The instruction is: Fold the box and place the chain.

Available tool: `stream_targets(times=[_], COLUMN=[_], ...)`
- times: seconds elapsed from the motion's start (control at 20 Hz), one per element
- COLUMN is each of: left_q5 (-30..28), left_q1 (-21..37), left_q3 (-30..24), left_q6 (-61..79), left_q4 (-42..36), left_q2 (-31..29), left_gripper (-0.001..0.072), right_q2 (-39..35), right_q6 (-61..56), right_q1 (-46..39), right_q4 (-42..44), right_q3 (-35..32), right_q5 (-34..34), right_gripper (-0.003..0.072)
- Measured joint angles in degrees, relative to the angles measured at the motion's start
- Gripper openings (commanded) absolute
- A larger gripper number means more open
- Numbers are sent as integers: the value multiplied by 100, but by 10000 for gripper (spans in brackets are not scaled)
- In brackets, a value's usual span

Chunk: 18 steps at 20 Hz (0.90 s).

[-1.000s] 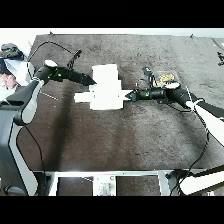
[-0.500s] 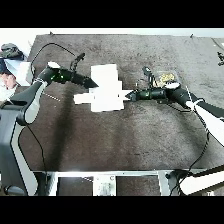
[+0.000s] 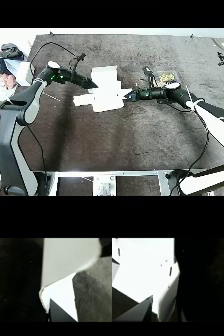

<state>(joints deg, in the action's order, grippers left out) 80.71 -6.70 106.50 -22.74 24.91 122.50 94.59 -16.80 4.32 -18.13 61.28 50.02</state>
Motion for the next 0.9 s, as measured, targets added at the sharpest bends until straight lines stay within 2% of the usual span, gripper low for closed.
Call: stream_targets(times=[0.3,0.55,0.9], left_q5=[81,-79,-332], left_q1=[-7,-120,-203], left_q3=[0,-39,-195], left_q6=[1576,2028,2371], left_q4=[236,732,669], left_q2=[-216,-286,-330], left_gripper=[6,6,6], right_q2=[-2,-2,-2], right_q6=[-83,-116,-92], right_q1=[-509,-570,-549], right_q4=[564,787,743], right_q3=[0,0,0], right_q5=[-57,-179,-326], right_gripper=[355,355,355])
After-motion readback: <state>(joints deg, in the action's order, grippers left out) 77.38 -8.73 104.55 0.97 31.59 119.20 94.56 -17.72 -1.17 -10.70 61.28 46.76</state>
